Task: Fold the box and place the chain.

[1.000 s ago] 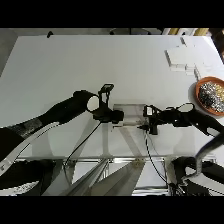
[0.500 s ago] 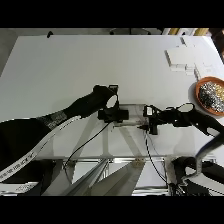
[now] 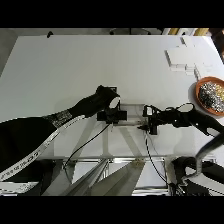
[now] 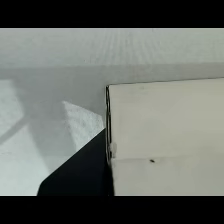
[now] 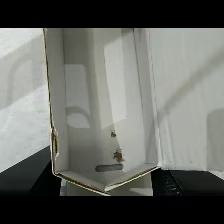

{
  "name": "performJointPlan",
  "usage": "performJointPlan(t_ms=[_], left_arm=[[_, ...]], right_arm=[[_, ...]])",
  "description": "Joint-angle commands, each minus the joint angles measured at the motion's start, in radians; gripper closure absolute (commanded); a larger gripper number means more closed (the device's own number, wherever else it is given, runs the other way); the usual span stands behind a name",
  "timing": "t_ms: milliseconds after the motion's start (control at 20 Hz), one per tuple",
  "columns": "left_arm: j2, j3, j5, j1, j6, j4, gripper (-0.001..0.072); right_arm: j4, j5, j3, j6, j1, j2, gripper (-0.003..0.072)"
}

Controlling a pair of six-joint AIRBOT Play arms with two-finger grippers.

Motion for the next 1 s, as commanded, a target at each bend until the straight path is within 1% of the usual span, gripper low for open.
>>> performJointPlan(t_ms=[0,50,100,150,250,300,350,450,500,600,650,700,800,950], left_arm=[[-0.007,0.001,-0.009,-0.002,0.003,0.019,0.0709],[-0.008,0.001,-0.008,-0.003,0.003,0.019,0.0668],[-0.008,0.001,-0.007,-0.003,0.004,0.019,0.0580],[-0.008,0.001,-0.008,-0.003,0.004,0.019,0.0558],[-0.008,0.001,-0.008,-0.003,0.004,0.019,0.0566],[-0.008,0.001,-0.009,-0.003,0.004,0.019,0.0657],[-0.008,0.001,-0.009,-0.002,0.029,0.015,0.0709],[-0.007,0.001,-0.032,0.003,0.047,0.018,0.0708],[-0.003,0.001,-0.040,0.007,0.062,0.018,0.0682],[0.027,0.000,-0.039,0.020,0.129,0.014,0.0393],[0.047,0.000,-0.032,0.027,0.166,0.009,0.0297],[0.071,0.000,-0.029,0.037,0.204,0.002,0.0283],[0.132,0.000,-0.035,0.064,0.314,-0.013,0.0279],[0.256,-0.003,-0.115,0.114,0.531,-0.016,0.0277]], right_arm=[[-0.001,-0.003,0.001,-0.001,-0.001,0.000,0.0289],[-0.001,-0.003,0.001,-0.001,-0.001,0.000,0.0289],[-0.001,-0.003,0.001,-0.001,-0.001,0.000,0.0289],[-0.001,-0.003,0.001,-0.001,-0.001,0.000,0.0289],[-0.001,-0.003,0.001,-0.001,-0.001,0.000,0.0289],[-0.001,-0.003,0.001,-0.001,-0.001,0.000,0.0289],[-0.001,-0.003,0.001,-0.001,-0.001,0.000,0.0289],[-0.001,-0.003,0.001,-0.001,-0.001,0.000,0.0289],[-0.001,-0.003,0.001,-0.001,-0.001,0.000,0.0289],[-0.001,-0.003,0.001,-0.001,-0.001,0.000,0.0289],[-0.001,-0.003,0.001,-0.001,-0.001,0.000,0.0289],[-0.001,-0.003,0.001,-0.001,-0.001,0.000,0.0289],[-0.001,-0.003,0.001,-0.001,-0.001,0.000,0.0289],[-0.001,-0.003,0.001,-0.001,-0.001,0.000,0.0289]])
